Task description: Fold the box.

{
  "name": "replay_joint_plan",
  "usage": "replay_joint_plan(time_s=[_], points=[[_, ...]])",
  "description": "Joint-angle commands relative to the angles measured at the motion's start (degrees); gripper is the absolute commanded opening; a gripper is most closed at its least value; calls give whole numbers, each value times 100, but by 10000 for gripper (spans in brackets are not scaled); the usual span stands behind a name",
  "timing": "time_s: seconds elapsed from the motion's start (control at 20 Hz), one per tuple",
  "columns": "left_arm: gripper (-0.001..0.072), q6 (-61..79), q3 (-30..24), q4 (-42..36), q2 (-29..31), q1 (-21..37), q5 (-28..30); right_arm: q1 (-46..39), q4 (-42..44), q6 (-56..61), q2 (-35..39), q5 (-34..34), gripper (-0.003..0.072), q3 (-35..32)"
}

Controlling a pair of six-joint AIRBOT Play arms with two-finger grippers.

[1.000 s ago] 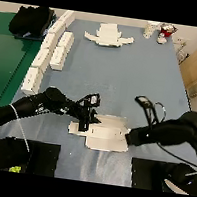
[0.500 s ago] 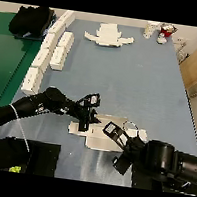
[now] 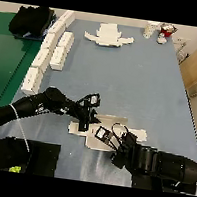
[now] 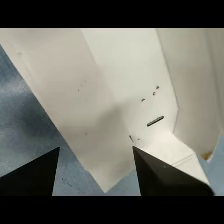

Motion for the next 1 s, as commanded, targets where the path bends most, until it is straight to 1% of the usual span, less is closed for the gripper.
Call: replay_joint_plan(time_s=[0.0, 0.1, 0.25, 0.45, 0.6, 0.85, 0.95], points=[[14, 2, 0, 0, 0, 0, 4, -28, -649, 337, 94, 96, 720, -11], [14, 2, 0, 2, 0, 0, 2, -166, -879, 525, 334, 57, 720, -11], [14, 2, 0, 2, 2, 0, 2, -457, -835, 514, 745, -31, 720, -13], [14, 2, 0, 2, 2, 0, 2, -817, -780, -63, 964, -70, 720, -13], [14, 2, 0, 2, 2, 0, 2, -1327, -149, -1161, 966, 55, 720, -13], [14, 2, 0, 2, 0, 0, 2, -2393, 772, -3167, 986, 562, 720, -22], [14, 2, 0, 0, 0, 0, 2, -2933, 1373, -4183, 984, 769, 720, -48]])
